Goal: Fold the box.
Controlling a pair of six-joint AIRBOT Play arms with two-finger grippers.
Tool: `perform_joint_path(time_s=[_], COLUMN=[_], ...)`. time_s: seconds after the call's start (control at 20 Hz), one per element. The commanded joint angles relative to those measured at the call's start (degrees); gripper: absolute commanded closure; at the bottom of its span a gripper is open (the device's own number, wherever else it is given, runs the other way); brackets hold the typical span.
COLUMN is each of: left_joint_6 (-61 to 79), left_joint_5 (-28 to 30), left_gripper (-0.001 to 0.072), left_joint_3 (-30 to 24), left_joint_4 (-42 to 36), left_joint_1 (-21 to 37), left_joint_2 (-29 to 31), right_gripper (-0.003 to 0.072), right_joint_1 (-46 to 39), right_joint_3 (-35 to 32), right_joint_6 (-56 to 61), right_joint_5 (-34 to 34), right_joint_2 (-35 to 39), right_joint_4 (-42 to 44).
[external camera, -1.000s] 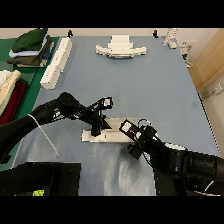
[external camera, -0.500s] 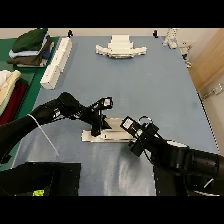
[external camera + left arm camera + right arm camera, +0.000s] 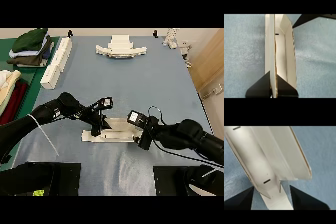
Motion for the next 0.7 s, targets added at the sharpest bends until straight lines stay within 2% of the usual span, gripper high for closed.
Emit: perform_joint_path(time_s=[0.0,0.1,0.25,0.4,0.65], left_joint_6=[0.0,0.0,0.0,0.0,0.0], left_joint_5=[0.0,0.0,0.0,0.0,0.0], left_gripper=[0.0696,0.0697,0.0697,0.0697,0.0697], left_joint_3=[0.0,0.0,0.0,0.0,0.0], left_joint_4=[0.0,0.0,0.0,0.0,0.0], left_joint_1=[0.0,0.0,0.0,0.0,0.0], left_joint_2=[0.0,0.0,0.0,0.0,0.0], right_gripper=[-0.0034,-0.0034,-0.0034,-0.0034,-0.0032], right_joint_1=[-11.4,-15.4,-19.0,-19.7,-19.7], right_joint_3=[-0.1,-0.1,-0.1,0.0,0.1], right_joint_6=[-35.3,-45.4,-54.9,-55.5,-55.5], right_joint_5=[-1.4,-5.1,-7.7,-8.0,-7.9], right_joint_2=[-1.1,-3.8,-8.5,-11.3,-11.3], right_joint_4=[27.8,34.6,40.4,40.9,39.2])
